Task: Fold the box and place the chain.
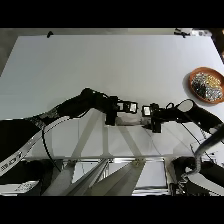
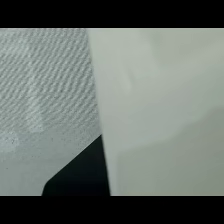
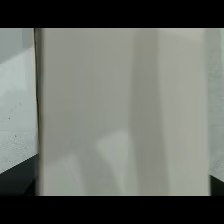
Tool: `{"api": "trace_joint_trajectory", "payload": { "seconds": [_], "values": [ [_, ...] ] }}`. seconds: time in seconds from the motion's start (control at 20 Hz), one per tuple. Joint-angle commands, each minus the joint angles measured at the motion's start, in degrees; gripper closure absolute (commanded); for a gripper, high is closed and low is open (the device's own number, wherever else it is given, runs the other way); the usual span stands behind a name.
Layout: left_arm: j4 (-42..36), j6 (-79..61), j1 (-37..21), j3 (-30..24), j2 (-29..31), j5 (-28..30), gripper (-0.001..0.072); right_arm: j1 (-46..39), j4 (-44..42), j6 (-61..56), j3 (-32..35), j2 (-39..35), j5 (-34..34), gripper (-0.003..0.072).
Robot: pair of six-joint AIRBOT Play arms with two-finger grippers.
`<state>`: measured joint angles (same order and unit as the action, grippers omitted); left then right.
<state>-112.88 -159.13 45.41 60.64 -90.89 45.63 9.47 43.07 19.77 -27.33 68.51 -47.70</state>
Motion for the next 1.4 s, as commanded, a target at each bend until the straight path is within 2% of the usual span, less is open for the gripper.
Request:
{"api": "trace_joint_trajectory", "payload": {
  "seconds": [0.0, 0.25, 0.3, 1.35],
  "values": [
    [0.0, 0.0, 0.04, 0.04, 0.02, 0.02, 0.0695, 0.22, -1.29, 0.0, 0.04, 0.02, 0.52, 0.0119],
    [0.0, -0.02, 0.04, 0.04, 0.02, 0.02, 0.0695, 0.22, -1.01, 0.02, 0.09, 0.02, -0.11, 0.0195],
    [0.0, -0.02, 0.04, 0.04, 0.02, 0.02, 0.0695, 0.22, -0.87, 0.02, 0.09, 0.02, -0.61, 0.025],
    [0.0, -0.04, 0.04, 0.04, 0.02, -0.74, 0.0695, 0.22, 1.31, 0.02, 0.04, -0.11, -0.92, 0.0253]
  ]
}}
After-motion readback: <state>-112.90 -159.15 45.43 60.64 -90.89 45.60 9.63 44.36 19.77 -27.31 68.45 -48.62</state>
